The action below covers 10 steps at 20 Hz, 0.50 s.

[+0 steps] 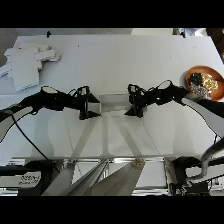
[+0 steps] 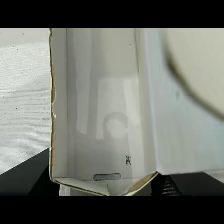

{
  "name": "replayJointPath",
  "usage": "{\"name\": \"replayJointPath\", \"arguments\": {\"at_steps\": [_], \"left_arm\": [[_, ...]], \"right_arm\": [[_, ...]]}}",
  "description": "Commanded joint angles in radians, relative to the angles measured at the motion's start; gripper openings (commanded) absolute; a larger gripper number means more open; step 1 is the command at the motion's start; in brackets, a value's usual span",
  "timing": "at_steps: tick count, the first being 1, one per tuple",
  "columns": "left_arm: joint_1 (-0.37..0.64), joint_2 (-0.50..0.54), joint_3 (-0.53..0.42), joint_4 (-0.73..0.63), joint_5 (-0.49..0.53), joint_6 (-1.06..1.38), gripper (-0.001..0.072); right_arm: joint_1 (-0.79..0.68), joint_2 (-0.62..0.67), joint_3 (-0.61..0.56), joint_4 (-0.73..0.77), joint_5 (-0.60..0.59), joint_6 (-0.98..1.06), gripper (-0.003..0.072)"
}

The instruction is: Fold the box and place the chain.

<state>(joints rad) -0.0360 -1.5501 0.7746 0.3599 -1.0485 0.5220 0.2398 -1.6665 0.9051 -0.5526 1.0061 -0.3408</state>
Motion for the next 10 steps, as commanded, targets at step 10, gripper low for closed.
{"name": "replayJointPath", "arguments": {"at_steps": [10], "left_arm": [[-0.054,-0.085,0.084,0.047,-0.024,-0.104,0.0715]], "right_arm": [[0.000,0.000,0.001,0.000,0.000,-0.001,0.0309]]}}
